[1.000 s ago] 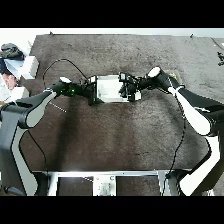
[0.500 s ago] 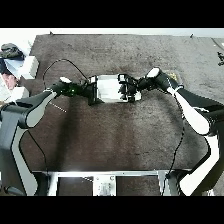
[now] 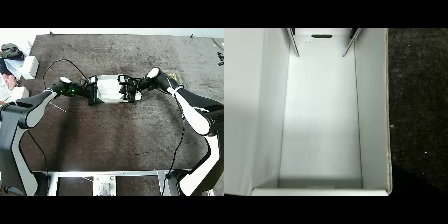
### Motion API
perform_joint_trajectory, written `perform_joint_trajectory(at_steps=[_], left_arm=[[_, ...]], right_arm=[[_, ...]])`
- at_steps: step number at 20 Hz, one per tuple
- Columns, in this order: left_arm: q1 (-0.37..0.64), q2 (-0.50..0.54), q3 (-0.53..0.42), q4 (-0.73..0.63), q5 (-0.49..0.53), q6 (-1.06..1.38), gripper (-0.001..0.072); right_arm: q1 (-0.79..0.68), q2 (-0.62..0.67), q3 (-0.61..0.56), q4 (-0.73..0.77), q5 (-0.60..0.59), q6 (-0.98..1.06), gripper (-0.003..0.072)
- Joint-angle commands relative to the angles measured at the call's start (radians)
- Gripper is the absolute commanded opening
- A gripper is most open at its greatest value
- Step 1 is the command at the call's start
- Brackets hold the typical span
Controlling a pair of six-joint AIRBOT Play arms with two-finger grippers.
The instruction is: Fold the box and place the chain.
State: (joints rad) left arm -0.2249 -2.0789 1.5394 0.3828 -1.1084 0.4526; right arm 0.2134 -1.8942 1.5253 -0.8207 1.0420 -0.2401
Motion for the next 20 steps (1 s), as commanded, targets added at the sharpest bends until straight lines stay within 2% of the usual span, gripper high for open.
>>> perform_joint_trajectory(at_steps=[1, 2, 8, 14, 15, 16, 20], left_arm=[[0.000, 0.000, 0.000, 0.000, 0.000, 0.000, 0.0418], [0.000, 0.000, 0.000, 0.000, 0.000, 0.000, 0.0418], [0.000, 0.000, 0.000, 0.000, 0.001, 0.000, 0.0418], [0.000, 0.000, 0.000, 0.000, 0.001, 0.000, 0.0418], [0.000, 0.000, 0.000, 0.000, 0.001, 0.000, 0.0418], [0.000, 0.000, 0.000, 0.000, 0.001, 0.000, 0.0418], [0.000, 0.000, 0.000, 0.000, 0.001, 0.000, 0.0418]], right_arm=[[-0.001, 0.008, 0.002, -0.068, 0.000, 0.079, 0.0215], [-0.001, 0.016, 0.002, -0.103, 0.000, 0.137, 0.0152], [-0.035, 0.113, 0.002, -0.208, -0.003, 0.534, 0.0150], [-0.198, 0.179, -0.002, -0.209, 0.013, 1.143, 0.0149], [-0.238, 0.178, -0.014, -0.206, 0.033, 1.206, 0.0143], [-0.271, 0.178, -0.027, -0.196, 0.050, 1.239, 0.0019], [-0.349, 0.178, -0.104, -0.105, 0.075, 1.292, 0.0012]])
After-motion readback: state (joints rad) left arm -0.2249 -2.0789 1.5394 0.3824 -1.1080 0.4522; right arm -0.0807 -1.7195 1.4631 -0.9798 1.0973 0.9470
